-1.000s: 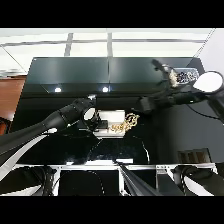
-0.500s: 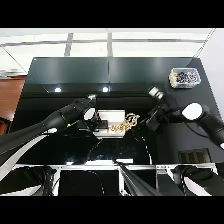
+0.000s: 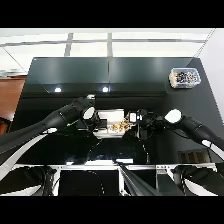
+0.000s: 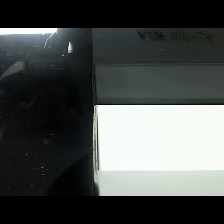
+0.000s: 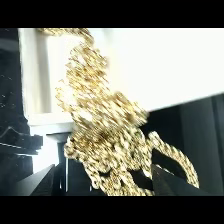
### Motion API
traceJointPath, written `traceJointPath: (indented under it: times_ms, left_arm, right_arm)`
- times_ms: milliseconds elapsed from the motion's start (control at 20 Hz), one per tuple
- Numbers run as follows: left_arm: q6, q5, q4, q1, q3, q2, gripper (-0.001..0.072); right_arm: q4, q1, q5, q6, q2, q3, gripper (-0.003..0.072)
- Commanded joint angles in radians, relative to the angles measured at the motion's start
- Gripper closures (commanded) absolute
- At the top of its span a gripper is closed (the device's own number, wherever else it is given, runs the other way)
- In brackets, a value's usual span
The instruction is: Fold the box and place the chain.
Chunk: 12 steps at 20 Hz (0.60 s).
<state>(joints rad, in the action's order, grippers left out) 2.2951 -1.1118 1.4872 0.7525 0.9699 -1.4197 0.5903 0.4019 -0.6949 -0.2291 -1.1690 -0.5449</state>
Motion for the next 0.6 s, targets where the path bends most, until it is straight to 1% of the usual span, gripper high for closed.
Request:
traceJointPath:
  times_ms: [0,150,300,350,550]
  left_arm:
    - [-0.017,-0.005,0.0,0.0,0.001,0.0,0.0682]
    - [-0.017,-0.005,-0.001,0.0,0.001,0.0,0.0682]
    - [-0.017,-0.003,-0.003,0.0,0.001,0.0,0.0682]
    - [-0.017,-0.003,-0.003,0.0,0.001,0.0,0.0682]
    - [-0.017,0.0,-0.003,0.0,0.001,0.0,0.0681]
  right_arm:
    - [-0.082,0.008,-0.01,-0.158,-0.034,0.002,-0.002]
    - [-0.13,0.008,-0.005,-0.189,-0.058,0.002,-0.0019]
    - [-0.149,0.007,0.005,-0.195,-0.087,0.002,-0.0019]
    - [-0.181,0.006,0.012,-0.188,-0.091,0.002,-0.002]
    - [-0.191,0.008,0.035,-0.166,-0.097,-0.002,-0.0019]
